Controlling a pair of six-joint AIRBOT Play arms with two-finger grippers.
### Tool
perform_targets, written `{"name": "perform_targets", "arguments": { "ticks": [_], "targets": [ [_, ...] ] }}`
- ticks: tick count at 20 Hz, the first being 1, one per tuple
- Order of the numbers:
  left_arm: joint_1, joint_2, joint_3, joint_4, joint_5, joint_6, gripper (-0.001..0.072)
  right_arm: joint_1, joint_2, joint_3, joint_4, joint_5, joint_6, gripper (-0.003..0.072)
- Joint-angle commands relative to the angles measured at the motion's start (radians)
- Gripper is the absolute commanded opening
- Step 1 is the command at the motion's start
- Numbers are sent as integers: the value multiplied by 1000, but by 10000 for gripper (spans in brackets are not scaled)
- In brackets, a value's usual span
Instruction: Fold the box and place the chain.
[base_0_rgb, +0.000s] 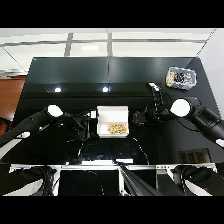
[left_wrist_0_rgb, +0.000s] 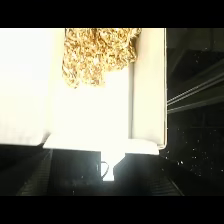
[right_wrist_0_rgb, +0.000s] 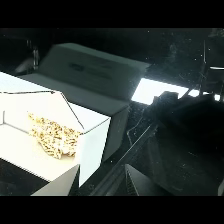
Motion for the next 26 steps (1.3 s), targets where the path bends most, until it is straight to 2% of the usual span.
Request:
{"name": "perform_targets", "arguments": {
  "ticks": [1,11,12,14,15,16,17,18,23,26],
  "targets": [
    [-8,-17,4,-43,4,41,716,-1,0,0,1,0,0,348],
    [-21,-17,6,-61,31,44,708,-1,0,0,0,-30,0,347],
    [-21,-17,6,-62,31,44,663,-1,0,0,0,-34,0,347],
    [-21,-17,6,-63,21,46,402,-1,0,0,0,-47,0,348],
    [-21,-17,6,-64,21,47,394,-1,0,0,-3,-67,0,348],
    [-21,-17,6,-67,25,47,394,-7,0,0,-6,-99,1,383],
    [-21,-17,6,-76,32,46,394,-23,0,6,-1,-121,5,581],
    [-21,-17,6,-86,44,43,394,-50,0,21,9,-131,5,661],
    [-21,-18,7,-115,56,40,395,-158,-16,71,169,-277,-29,659],
    [-21,-18,7,-115,57,40,395,-132,-124,110,309,-389,-102,659]
  ]
}}
